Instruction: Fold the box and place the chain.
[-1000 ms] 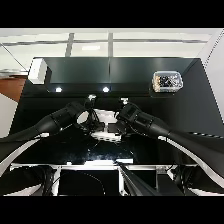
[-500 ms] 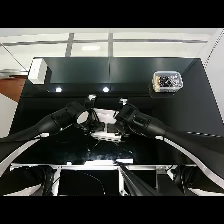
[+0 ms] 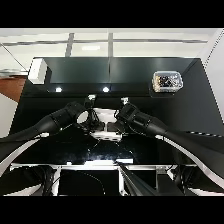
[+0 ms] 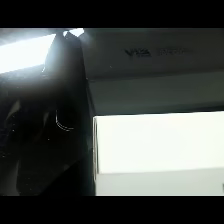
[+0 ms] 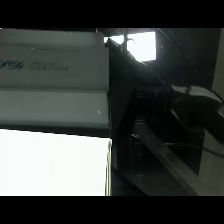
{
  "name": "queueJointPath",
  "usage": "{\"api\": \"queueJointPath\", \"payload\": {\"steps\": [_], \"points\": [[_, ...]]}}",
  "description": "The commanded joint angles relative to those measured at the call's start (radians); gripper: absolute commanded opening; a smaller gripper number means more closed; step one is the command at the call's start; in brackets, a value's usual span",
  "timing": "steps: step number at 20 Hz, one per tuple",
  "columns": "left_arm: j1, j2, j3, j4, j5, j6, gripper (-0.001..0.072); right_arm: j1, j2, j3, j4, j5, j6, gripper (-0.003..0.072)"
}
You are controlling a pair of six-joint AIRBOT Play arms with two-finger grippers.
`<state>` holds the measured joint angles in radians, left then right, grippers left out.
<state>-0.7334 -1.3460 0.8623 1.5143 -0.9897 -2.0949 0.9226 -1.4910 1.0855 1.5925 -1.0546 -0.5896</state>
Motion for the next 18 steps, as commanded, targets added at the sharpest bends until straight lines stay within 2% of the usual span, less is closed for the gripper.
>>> {"api": "queueJointPath", "payload": {"steps": [1,3,8,12,15,18], "points": [[0.0,0.001,0.0,-0.001,-0.002,0.001,0.0028,0.001,0.0,0.001,0.005,0.007,0.003,0.003],[0.0,0.001,0.0,0.0,-0.004,0.001,0.0028,0.001,0.0,0.006,0.005,0.002,0.003,0.0244],[0.0,0.001,0.0,-0.001,-0.01,0.001,0.0028,-0.001,0.001,0.05,-0.015,-0.04,-0.022,0.0247],[0.0,0.001,0.0,0.0,-0.009,0.001,0.0028,-0.002,0.021,0.09,-0.033,-0.165,-0.13,0.0247],[0.0,0.001,0.0,0.0,-0.006,0.001,0.0028,-0.009,0.103,0.091,-0.056,-0.221,-0.176,0.0247],[0.0,0.001,0.0,0.0,-0.006,0.001,0.0028,-0.024,0.243,0.091,-0.056,-0.242,-0.234,0.0247]]}}
